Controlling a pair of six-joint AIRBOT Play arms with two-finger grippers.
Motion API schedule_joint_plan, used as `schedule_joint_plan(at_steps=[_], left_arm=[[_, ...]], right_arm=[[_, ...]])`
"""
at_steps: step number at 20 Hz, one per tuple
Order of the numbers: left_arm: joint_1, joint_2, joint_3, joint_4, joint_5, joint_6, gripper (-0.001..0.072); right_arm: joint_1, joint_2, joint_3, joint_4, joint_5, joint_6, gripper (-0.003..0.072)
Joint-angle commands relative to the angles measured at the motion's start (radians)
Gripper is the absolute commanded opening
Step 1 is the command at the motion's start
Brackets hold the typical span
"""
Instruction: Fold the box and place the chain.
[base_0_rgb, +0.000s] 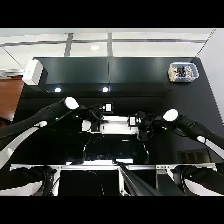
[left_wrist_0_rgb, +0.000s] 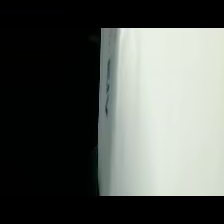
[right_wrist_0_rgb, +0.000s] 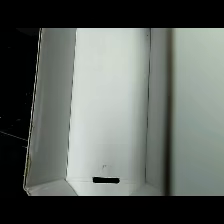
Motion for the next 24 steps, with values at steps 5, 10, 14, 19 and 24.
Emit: schedule_joint_plan(at_steps=[5,10,14,19,24], left_arm=[[0.000,0.000,0.000,-0.001,0.002,-0.001,0.0028],[0.000,0.000,0.000,-0.001,0.002,-0.001,0.0029],[0.000,0.000,0.000,-0.001,0.002,-0.002,0.0029],[0.000,0.000,0.001,-0.001,-0.007,-0.002,0.0029],[0.000,0.012,0.001,0.000,-0.005,-0.031,0.0286]], right_arm=[[0.000,-0.019,0.001,0.014,-0.035,0.034,0.0704],[0.000,-0.019,0.001,0.014,-0.037,0.035,0.0704],[0.000,-0.019,0.001,0.014,-0.038,0.035,0.0528],[0.000,-0.019,0.001,0.017,-0.040,0.035,0.0480],[0.000,-0.019,0.001,0.017,-0.040,0.035,0.0480]])
